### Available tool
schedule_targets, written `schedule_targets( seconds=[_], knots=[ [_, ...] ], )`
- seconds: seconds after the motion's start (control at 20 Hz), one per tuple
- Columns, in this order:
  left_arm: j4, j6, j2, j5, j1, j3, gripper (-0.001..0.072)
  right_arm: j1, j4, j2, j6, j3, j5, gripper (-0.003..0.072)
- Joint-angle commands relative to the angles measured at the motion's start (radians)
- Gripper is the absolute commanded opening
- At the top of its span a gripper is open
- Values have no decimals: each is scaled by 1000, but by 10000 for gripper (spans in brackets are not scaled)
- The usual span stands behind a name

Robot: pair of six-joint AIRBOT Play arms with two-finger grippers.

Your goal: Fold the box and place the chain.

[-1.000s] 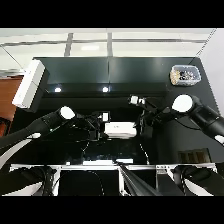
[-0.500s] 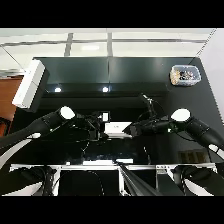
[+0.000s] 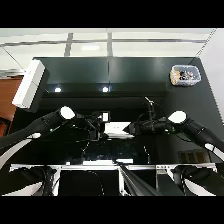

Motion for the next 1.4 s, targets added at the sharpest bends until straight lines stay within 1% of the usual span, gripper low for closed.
schedule_targets(
  seconds=[0.0, 0.2, 0.3, 0.45, 0.55, 0.6, 0.65, 0.75, 0.85, 0.95, 1.05, 1.15, 1.3, 1.35],
  knots=[
    [0, 1, 0, 0, 0, -1, 443, 6, -27, -17, 18, -1, -20, 12],
    [1, 1, 0, 0, 0, -1, 443, 3, -27, -14, 9, 19, 13, 12],
    [0, 1, 0, 0, 0, -1, 443, -16, -27, -5, -6, 66, 89, 13],
    [1, 1, 4, 26, 0, -1, 444, -148, -98, 53, -23, 189, 262, 12],
    [0, -2, 25, 90, 0, 0, 450, -272, -135, 118, -15, 245, 320, 12],
    [0, -29, 35, 111, 0, 3, 563, -336, -148, 152, -8, 262, 342, 12],
    [10, -63, 40, 100, 0, 15, 716, -404, -158, 192, -9, 272, 362, 12],
    [61, -70, 57, 38, -1, 48, 716, -523, -200, 278, -9, 274, 397, 12],
    [51, -75, 82, -32, -1, 90, 716, -614, -286, 354, -7, 273, 443, 12],
    [10, -75, 87, -120, -2, 140, 715, -674, -356, 404, 16, 273, 483, 12],
    [-59, -74, 81, -116, -16, 171, 713, -697, -377, 415, 22, 272, 506, 12],
    [-82, -81, 42, -105, -48, 214, 713, -696, -380, 414, 22, 265, 487, 12],
    [-81, -238, -101, -114, -88, 339, 713, -696, -380, 414, 26, 237, 431, 12],
    [-78, -279, -149, -142, -93, 384, 713, -696, -380, 414, 26, 224, 414, 12]
  ],
)
